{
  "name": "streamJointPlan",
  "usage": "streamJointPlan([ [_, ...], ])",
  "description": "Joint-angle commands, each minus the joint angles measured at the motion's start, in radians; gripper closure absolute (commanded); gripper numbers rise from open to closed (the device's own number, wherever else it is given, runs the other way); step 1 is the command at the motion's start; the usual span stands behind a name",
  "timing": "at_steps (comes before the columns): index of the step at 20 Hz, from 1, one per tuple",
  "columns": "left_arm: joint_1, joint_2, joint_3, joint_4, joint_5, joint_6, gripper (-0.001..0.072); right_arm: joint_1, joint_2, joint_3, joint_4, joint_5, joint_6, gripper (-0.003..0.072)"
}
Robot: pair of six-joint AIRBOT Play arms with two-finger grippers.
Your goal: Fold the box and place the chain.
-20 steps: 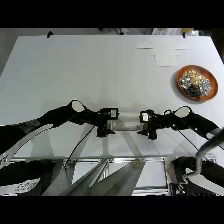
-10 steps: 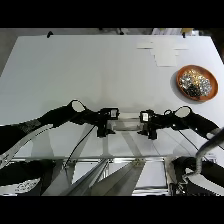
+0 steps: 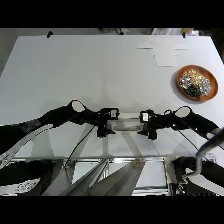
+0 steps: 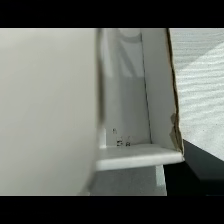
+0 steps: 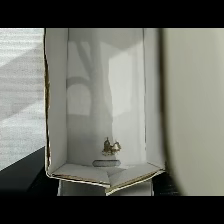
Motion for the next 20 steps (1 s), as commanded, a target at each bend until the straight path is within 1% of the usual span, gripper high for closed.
streamJointPlan([
  [1, -0.001, 0.000, -0.001, 0.000, -0.001, 0.000, 0.0540, 0.000, 0.000, 0.000, 0.000, -0.001, 0.000, 0.0345],
  [5, -0.001, 0.000, -0.001, 0.001, -0.001, 0.000, 0.0540, 0.000, 0.000, 0.000, 0.001, 0.000, 0.000, 0.0344],
  [6, -0.001, 0.000, -0.001, 0.001, -0.001, 0.000, 0.0540, 0.000, 0.005, 0.000, -0.002, 0.000, 0.001, 0.0315],
  [8, -0.001, 0.000, -0.001, 0.001, -0.002, 0.000, 0.0540, 0.000, 0.025, 0.000, -0.003, -0.001, 0.011, 0.0095],
  [9, -0.001, 0.000, -0.001, 0.001, -0.002, 0.000, 0.0540, 0.000, 0.039, 0.000, -0.007, -0.001, 0.027, 0.0016],
  [11, -0.001, 0.000, -0.001, 0.001, -0.001, 0.000, 0.0540, 0.000, 0.074, 0.000, -0.037, -0.002, 0.094, 0.0002],
  [15, -0.001, 0.000, -0.001, 0.000, -0.001, 0.000, 0.0540, 0.000, 0.199, 0.000, -0.203, -0.001, 0.270, 0.0007],
  [18, -0.001, 0.000, -0.001, 0.001, -0.002, 0.000, 0.0540, -0.001, 0.309, 0.000, -0.384, 0.042, 0.386, 0.0007],
  [20, -0.001, 0.000, -0.001, 0.000, -0.001, 0.000, 0.0540, -0.001, 0.355, 0.000, -0.483, 0.085, 0.479, 0.0010],
])
